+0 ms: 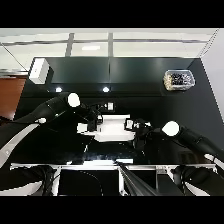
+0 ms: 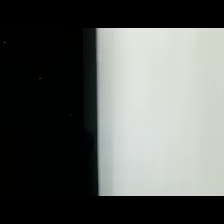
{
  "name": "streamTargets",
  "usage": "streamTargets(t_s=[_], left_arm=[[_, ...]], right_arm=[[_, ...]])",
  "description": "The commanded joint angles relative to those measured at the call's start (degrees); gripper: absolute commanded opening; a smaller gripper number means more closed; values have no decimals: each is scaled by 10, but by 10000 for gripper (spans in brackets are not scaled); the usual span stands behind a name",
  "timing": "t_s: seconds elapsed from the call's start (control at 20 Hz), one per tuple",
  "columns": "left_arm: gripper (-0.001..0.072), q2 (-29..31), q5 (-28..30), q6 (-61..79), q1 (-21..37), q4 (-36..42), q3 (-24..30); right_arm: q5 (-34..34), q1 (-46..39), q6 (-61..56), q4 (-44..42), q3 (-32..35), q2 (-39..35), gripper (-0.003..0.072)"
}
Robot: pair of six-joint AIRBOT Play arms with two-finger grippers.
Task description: Fold the box and place the chain.
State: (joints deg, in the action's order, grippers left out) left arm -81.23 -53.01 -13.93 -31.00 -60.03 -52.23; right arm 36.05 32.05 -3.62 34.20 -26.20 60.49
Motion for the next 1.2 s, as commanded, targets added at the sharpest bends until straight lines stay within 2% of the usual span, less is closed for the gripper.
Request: streamTargets(t_s=[0.0,0.25,0.65,0.8,0.95,1.15], left_arm=[[29,0,1,0,0,0,0],[29,0,1,0,0,0,0],[29,0,1,5,0,0,0],[29,0,0,5,0,0,0],[28,2,0,13,-3,-1,0],[28,7,1,24,-10,-24,0]], right_arm=[[-21,-12,-5,9,-17,-30,615],[-17,-35,-4,34,-20,-48,615],[-28,-36,-3,33,-20,-26,615],[-20,-68,22,-7,-20,-19,615],[33,-96,126,-79,-20,-12,615],[36,-97,149,-83,-20,0,615]])
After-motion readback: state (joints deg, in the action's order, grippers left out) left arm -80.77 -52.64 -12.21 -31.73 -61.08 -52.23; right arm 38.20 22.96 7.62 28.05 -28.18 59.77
